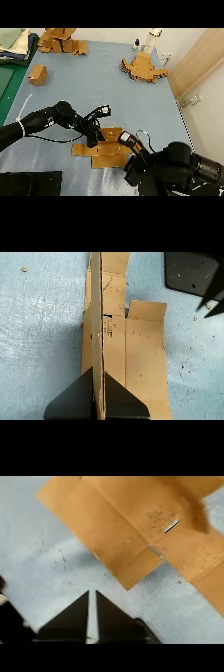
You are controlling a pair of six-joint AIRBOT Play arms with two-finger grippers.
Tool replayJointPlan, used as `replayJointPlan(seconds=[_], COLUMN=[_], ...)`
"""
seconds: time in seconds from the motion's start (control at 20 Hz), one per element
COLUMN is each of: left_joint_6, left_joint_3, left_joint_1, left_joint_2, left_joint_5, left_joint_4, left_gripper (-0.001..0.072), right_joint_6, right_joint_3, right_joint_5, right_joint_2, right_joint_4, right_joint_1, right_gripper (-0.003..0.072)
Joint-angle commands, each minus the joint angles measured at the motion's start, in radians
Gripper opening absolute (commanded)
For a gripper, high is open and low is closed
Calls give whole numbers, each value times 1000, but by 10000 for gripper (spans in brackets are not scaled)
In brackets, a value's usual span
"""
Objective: Fold the box.
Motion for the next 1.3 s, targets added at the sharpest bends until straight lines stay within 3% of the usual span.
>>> replayJointPlan(seconds=[0.0, 0.1, 0.3, 0.45, 1.0, 1.25], left_joint_6=[0, 0, 0, 0, 0, 0], left_joint_3=[0, 0, 0, 0, 0, 0], left_joint_1=[0, 0, 0, 0, 0, 0], left_joint_2=[-1, -1, -1, -1, -1, -1], left_joint_5=[2, 2, 0, 0, 0, 0], left_joint_4=[0, 0, 0, 0, 0, 0], left_gripper=[13, 13, 13, 13, 13, 13], right_joint_6=[82, 70, 19, 19, 40, 167], right_joint_3=[-86, -92, -88, -60, 9, 45], right_joint_5=[63, 98, 238, 238, 217, 115], right_joint_2=[6, -48, -186, -256, -259, -258], right_joint_4=[-296, -370, -380, -410, -591, -615], right_joint_1=[214, 226, 226, 226, 226, 226], right_gripper=[610, 610, 610, 610, 610, 611])
